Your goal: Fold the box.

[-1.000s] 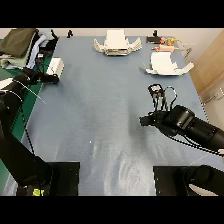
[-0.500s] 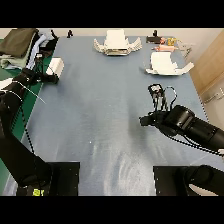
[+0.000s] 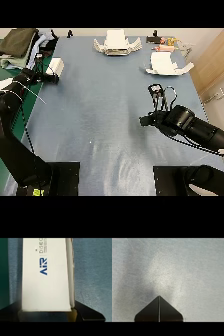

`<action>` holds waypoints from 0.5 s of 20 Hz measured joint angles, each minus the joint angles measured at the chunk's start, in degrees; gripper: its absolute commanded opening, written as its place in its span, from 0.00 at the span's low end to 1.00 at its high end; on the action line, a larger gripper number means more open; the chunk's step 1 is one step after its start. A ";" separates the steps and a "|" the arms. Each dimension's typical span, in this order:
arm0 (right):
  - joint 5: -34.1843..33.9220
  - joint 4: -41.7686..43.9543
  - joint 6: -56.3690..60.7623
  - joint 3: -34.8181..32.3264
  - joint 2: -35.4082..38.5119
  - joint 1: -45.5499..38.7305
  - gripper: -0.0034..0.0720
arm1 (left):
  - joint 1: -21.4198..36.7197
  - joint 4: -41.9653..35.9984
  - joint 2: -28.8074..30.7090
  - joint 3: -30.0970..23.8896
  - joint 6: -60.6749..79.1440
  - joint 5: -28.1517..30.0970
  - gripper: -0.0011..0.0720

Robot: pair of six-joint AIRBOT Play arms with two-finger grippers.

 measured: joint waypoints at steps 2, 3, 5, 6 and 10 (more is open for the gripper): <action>0.00 0.02 0.00 0.00 0.00 -0.02 0.05 | 0.04 -0.02 0.02 0.00 -0.02 -0.02 1.00; 0.02 0.02 0.00 0.00 0.00 0.00 0.05 | 0.11 -0.02 0.13 0.00 -0.07 -0.11 1.00; 0.02 0.00 0.00 0.00 0.00 0.00 0.05 | 0.48 0.31 0.72 -0.04 -0.17 -1.29 1.00; 0.02 0.00 -0.02 0.00 0.00 0.00 0.05 | 0.81 0.57 1.22 -0.04 -0.22 -2.56 1.00; 0.02 0.00 0.00 0.00 0.00 0.00 0.05 | 2.27 1.51 4.79 0.00 -0.33 -9.77 1.00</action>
